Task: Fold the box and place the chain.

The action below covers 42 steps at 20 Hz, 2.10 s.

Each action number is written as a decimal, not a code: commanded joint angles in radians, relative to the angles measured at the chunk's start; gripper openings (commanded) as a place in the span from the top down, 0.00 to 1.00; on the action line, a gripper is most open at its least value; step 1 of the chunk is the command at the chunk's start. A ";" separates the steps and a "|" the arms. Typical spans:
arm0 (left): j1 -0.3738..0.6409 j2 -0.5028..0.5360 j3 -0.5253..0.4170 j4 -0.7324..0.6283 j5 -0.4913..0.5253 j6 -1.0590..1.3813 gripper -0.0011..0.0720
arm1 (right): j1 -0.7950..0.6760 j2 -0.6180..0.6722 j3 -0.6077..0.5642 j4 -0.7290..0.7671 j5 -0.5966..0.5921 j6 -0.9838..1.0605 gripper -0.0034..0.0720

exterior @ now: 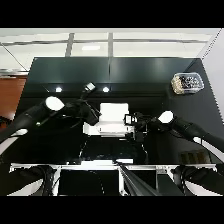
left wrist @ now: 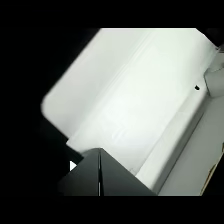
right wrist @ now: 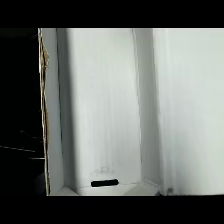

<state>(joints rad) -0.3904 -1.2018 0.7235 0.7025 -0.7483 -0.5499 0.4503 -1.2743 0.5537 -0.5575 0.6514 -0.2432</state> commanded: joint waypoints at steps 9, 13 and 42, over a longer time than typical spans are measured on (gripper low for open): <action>0.100 0.164 -0.171 0.073 -0.208 0.486 0.11 | 0.000 0.000 0.000 0.001 -0.001 0.000 0.88; -0.014 0.111 -0.171 0.105 -0.001 0.518 0.11 | 0.000 0.000 0.000 0.001 -0.001 0.000 0.88; -0.107 -0.039 -0.171 -0.188 0.039 0.546 0.42 | 0.000 0.000 0.000 0.002 -0.001 0.000 0.88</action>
<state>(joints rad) -0.4969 -1.2381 0.5529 0.5186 -0.7059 -0.0139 0.4503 -1.2743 0.5537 -0.5564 0.6498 -0.2443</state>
